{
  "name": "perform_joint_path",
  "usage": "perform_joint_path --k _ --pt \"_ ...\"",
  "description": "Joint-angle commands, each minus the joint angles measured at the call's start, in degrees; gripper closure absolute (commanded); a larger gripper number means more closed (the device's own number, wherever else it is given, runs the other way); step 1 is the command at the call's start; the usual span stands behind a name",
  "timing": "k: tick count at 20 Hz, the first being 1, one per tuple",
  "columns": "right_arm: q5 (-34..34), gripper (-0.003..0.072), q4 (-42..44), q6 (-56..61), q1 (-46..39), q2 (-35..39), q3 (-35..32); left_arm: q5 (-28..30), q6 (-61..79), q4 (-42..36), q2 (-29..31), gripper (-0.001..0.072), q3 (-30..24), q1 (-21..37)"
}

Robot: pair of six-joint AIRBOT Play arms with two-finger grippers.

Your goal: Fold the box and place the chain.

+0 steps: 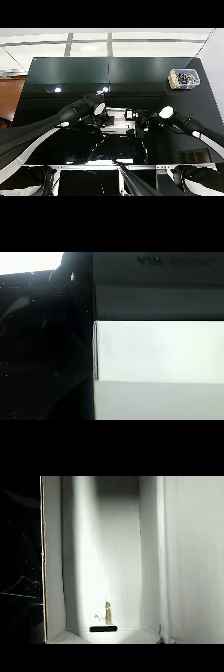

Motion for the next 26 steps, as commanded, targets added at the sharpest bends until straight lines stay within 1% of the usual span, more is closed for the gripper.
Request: perform_joint_path --k 1,3,6,7,9,11,12,13,15,16,17,19,20,22,26 --pt "-0.59 0.0419 -0.98 2.12 -0.11 -0.02 0.04 -0.02 -0.35 0.07 -0.09 0.0686 0.02 -0.02" --pt "-1.01 -0.0034 -1.66 8.90 -0.20 0.37 0.07 -0.83 -0.74 0.92 -0.07 0.0686 0.02 0.00" --pt "4.24 -0.0034 -8.26 10.95 -0.22 3.74 0.07 -0.42 -0.66 0.90 -0.07 0.0686 0.02 -0.02" --pt "4.92 -0.0034 -9.92 11.23 -0.20 5.27 0.07 -0.44 -0.48 0.85 -0.07 0.0686 0.02 -0.02" --pt "4.63 -0.0034 -12.44 11.13 -0.20 7.48 0.07 -0.46 -0.15 0.85 -0.07 0.0686 0.04 -0.02" --pt "4.00 -0.0034 -13.25 11.04 -0.20 8.02 0.07 -0.57 -0.17 0.87 -0.07 0.0686 0.02 -0.02" --pt "4.04 -0.0013 -13.11 10.56 -0.17 8.02 0.07 -0.66 -0.17 0.85 -0.07 0.0686 0.02 -0.02" --pt "4.39 0.0162 -12.24 10.23 -0.09 8.02 0.07 -0.83 -0.17 0.85 -0.07 0.0686 0.02 -0.02" --pt "5.29 0.0249 -11.67 10.19 -0.02 8.02 0.07 -1.05 -0.15 0.85 -0.07 0.0686 0.02 -0.02" --pt "5.68 0.0385 -11.67 10.23 -0.02 8.02 0.07 -1.05 -0.15 0.85 -0.07 0.0686 0.02 -0.02" --pt "5.77 0.0454 -11.30 10.23 -0.02 8.02 0.07 -1.05 -0.15 0.85 -0.07 0.0686 0.02 -0.02" --pt "5.66 0.0454 -7.67 10.23 -0.02 8.00 0.04 -1.03 -0.17 0.85 -0.07 0.0686 0.02 -0.02" --pt "5.51 0.0455 -4.09 10.23 -0.02 7.85 0.04 -1.01 -0.17 0.81 -0.07 0.0686 0.02 -0.02" --pt "5.49 0.0455 0.48 10.23 0.13 7.30 0.04 -0.94 -0.17 0.63 -0.07 0.0685 0.02 -0.02" --pt "4.42 0.0453 4.07 8.81 1.07 4.39 0.02 0.70 -0.17 0.66 -0.07 0.0685 0.02 -0.22"
